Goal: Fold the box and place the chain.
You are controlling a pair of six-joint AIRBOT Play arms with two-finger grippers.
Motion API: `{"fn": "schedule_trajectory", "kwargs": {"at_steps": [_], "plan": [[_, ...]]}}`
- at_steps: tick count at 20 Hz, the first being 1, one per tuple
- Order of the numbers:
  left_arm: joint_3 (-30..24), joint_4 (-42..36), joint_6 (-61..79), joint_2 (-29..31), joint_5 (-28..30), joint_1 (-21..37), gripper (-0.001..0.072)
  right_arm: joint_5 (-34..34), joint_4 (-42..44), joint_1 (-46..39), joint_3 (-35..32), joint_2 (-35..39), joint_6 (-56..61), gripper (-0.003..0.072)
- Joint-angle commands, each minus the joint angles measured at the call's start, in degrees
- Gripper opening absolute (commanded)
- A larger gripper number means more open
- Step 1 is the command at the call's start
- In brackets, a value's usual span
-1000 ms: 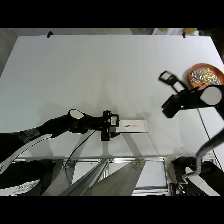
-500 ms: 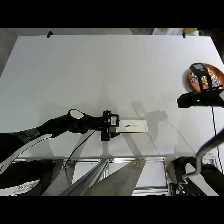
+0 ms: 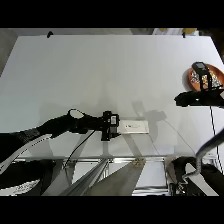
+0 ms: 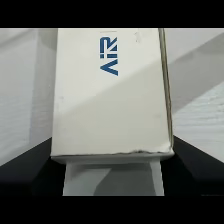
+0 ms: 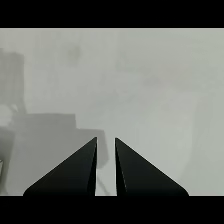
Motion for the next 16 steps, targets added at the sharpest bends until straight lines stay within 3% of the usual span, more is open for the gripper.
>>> {"fn": "schedule_trajectory", "kwargs": {"at_steps": [1,7,13,16], "plan": [[0.0,-0.4,-0.1,2.6,0.9,0.2,0.0151,1.2,1.3,0.0,0.0,0.0,0.0,0.0117],[0.0,0.0,-12.0,20.4,10.4,6.9,0.0151,3.6,1.3,0.0,0.0,0.0,0.0,0.0117],[0.0,0.3,-30.7,37.1,26.3,20.6,0.0151,3.6,1.4,0.0,0.0,0.0,0.0,0.0117],[-0.2,0.3,-36.5,40.9,29.2,27.8,0.0151,3.4,1.4,0.0,0.0,0.0,0.0,0.0117]]}}
